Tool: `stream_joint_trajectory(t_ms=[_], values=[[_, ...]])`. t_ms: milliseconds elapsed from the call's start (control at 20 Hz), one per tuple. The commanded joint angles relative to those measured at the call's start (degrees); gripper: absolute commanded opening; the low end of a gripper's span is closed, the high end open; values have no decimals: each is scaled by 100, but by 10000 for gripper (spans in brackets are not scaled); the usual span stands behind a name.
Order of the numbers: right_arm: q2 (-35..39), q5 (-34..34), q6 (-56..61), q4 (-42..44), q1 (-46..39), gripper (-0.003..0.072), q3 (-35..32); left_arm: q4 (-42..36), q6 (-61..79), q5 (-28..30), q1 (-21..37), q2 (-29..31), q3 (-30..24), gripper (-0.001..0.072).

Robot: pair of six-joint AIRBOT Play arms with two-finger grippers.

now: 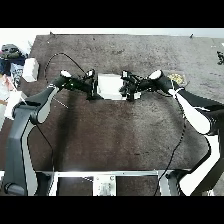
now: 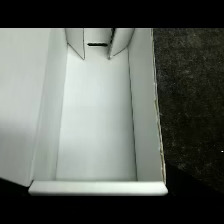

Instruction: Fold the box and place the chain.

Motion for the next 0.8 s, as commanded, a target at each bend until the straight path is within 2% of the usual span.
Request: stream_joint_trajectory(t_ms=[0,150,200,250,350,400,450,500,550,600,650,700,750], values=[[-79,-31,-278,199,70,266,-2,-2,-9,2,4,-4,0,348],[-81,-66,-378,232,90,274,-2,-2,-9,2,4,-4,0,347],[-81,-92,-376,232,87,415,-2,-2,-9,0,4,-4,0,347],[-79,-133,-374,210,85,473,-2,-2,-9,2,4,-4,0,347],[-79,-153,-376,188,74,477,-2,-2,-9,0,4,-4,0,347],[-79,-179,-376,190,70,564,-2,-2,-9,0,4,-4,0,347],[-79,-216,-376,192,72,574,-2,-2,-9,0,4,-4,0,348],[-76,-219,-374,190,72,502,-2,-2,-9,0,4,-4,0,347],[-72,-221,-369,190,70,462,-2,-2,-9,0,4,-4,0,348],[-61,-236,-310,188,70,460,0,-2,-9,0,4,-4,0,347],[-44,-280,-157,127,68,364,0,-4,-9,0,4,-4,0,348],[-4,-275,15,-46,68,230,4,-4,-9,-2,4,-4,0,347],[44,-267,214,-269,68,224,4,-4,-9,0,4,-4,0,347]])
